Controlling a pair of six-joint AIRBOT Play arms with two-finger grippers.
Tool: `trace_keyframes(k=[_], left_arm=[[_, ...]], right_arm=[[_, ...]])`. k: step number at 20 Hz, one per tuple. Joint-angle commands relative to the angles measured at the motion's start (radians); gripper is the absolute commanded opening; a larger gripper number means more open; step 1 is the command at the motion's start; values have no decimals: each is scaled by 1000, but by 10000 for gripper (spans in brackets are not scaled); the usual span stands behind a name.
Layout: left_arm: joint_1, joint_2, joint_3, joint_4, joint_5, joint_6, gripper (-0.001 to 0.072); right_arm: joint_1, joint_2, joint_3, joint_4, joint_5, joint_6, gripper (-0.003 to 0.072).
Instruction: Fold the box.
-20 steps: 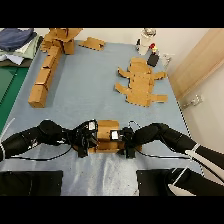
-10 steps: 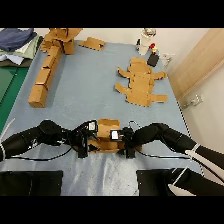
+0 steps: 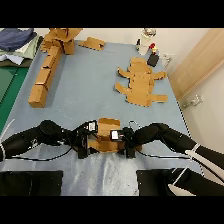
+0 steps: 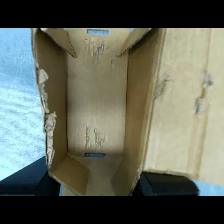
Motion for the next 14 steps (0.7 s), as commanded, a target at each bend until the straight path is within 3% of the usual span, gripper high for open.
trace_keyframes(k=[1,2,3,7,11,14], left_arm=[[0,0,1,10,35,-7,362],[0,0,2,40,42,-7,76],[0,2,2,86,48,-29,42],[2,76,3,304,63,-317,39],[2,272,6,464,65,-625,12],[39,416,6,718,55,-1203,12]], right_arm=[[1,1,0,0,0,0,515],[1,1,0,0,0,0,515],[1,1,0,0,0,0,515],[1,1,0,0,0,0,515],[1,1,0,0,0,0,515],[1,1,0,0,0,0,515]])
